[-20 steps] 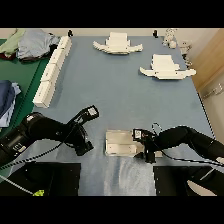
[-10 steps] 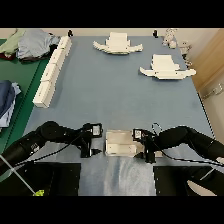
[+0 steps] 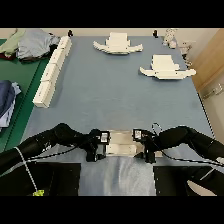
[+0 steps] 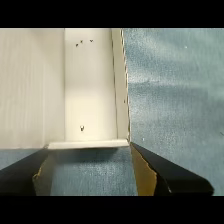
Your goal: Fold the box.
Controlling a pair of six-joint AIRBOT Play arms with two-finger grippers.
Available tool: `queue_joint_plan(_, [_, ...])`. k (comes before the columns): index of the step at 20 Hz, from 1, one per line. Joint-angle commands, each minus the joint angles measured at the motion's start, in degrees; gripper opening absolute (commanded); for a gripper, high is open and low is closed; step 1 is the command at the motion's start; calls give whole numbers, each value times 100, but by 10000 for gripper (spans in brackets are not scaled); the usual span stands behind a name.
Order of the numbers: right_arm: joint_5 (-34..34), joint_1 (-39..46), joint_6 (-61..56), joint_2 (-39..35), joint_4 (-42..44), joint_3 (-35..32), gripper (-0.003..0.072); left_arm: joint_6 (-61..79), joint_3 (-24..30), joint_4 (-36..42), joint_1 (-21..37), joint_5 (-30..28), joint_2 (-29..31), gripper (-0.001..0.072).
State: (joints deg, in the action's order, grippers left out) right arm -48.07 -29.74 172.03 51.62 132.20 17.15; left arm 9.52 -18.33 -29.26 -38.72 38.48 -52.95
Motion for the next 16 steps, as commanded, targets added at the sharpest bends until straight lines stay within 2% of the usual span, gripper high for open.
queue_joint_plan(1, [2,0,-7,-2,2,4,518,55,-44,249,-98,-205,-173,682])
queue_joint_plan(6, [2,0,-7,-2,2,4,518,4,-48,251,-96,-254,-216,682])
queue_joint_plan(10, [2,0,-7,-2,0,4,518,7,-48,245,-96,-264,-511,682])
queue_joint_plan(16, [0,0,-7,-2,0,4,518,-57,-61,205,-382,-616,-562,681])
